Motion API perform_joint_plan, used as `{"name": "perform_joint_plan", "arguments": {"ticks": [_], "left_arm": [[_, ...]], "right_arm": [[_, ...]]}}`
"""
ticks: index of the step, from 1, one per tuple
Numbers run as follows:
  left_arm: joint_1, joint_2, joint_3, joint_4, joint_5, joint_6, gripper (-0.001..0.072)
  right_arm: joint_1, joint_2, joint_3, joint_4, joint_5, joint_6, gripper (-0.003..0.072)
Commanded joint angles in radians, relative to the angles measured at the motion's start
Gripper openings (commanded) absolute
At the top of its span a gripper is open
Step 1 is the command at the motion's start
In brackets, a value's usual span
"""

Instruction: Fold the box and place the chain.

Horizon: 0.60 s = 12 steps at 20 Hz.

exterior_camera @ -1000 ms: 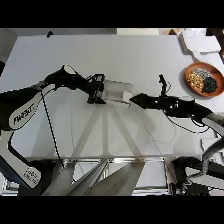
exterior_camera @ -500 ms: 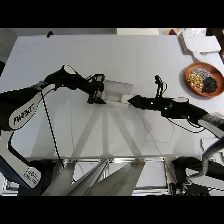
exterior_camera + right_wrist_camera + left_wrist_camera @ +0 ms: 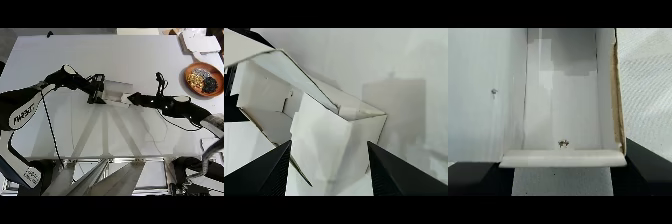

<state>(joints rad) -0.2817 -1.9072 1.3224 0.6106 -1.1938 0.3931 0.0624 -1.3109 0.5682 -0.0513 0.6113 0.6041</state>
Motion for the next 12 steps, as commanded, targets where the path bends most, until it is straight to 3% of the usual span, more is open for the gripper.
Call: {"name": "perform_joint_plan", "arguments": {"ticks": [1, 7, 12], "left_arm": [[0.0, 0.001, 0.0, 0.0, 0.0, 0.0, 0.0345], [0.0, 0.001, 0.0, 0.0, 0.0, 0.0, 0.0345], [0.0, 0.001, 0.0, 0.0, 0.0, 0.0, 0.0345]], "right_arm": [[0.011, 0.006, 0.05, -0.146, -0.019, 0.129, 0.0541], [0.118, 0.006, 0.157, -0.526, -0.09, 0.499, 0.0536], [0.169, 0.006, 0.166, -0.684, -0.151, 0.706, 0.0525]]}}
